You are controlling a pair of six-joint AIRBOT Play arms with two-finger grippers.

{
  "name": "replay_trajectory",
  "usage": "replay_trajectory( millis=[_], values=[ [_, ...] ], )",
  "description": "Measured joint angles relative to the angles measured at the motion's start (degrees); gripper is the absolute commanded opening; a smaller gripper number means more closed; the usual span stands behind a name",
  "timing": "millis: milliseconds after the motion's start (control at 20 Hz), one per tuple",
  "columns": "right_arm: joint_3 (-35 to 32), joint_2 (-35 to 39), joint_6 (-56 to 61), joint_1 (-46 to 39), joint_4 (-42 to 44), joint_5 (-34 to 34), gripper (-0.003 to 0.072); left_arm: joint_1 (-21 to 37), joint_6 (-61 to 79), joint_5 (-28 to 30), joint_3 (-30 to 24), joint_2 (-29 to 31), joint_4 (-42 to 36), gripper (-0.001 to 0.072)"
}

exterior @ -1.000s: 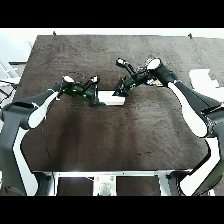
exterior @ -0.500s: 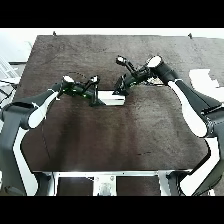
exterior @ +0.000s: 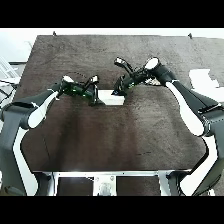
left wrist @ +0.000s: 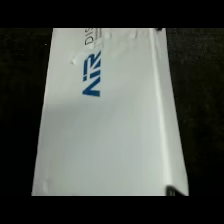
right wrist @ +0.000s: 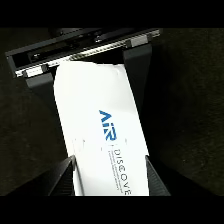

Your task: Fold the box and place the chain.

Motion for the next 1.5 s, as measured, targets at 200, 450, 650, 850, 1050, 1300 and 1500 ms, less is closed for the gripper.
replay_trajectory(
  millis=[200, 450, 650, 850, 1050, 1300, 1500],
  values=[
    [2.0, 0.0, 0.3, 0.0, -0.2, -0.9, 0.0514, 0.0, 0.0, 0.0, 0.0, 0.0, 0.0, 0.0339],
    [3.0, 0.1, 1.7, 0.3, -3.2, -1.2, 0.0514, 0.0, 0.1, -0.1, 0.0, 0.0, 0.0, 0.0339],
    [3.1, 0.1, 2.8, 1.0, -6.0, -1.2, 0.0514, 0.0, 0.1, -0.1, 0.0, 0.0, 0.0, 0.0339],
    [3.1, 0.1, 4.0, 1.7, -7.9, -1.4, 0.0514, 0.0, 0.1, -0.1, 0.0, 0.0, 0.0, 0.0339],
    [3.0, 0.1, 6.0, 2.5, -9.2, -1.6, 0.0462, 0.0, 0.2, -0.2, 0.0, 0.0, 0.0, 0.0339],
    [1.4, 0.0, 8.7, 3.3, -10.1, -1.6, 0.0463, 0.0, 0.3, -0.2, 0.0, 0.0, 0.0, 0.0339],
    [-0.4, 0.1, 8.7, 3.2, -8.4, -1.6, 0.0471, 0.0, 0.3, -0.2, 0.0, 0.0, 0.0, 0.0339]
  ],
)
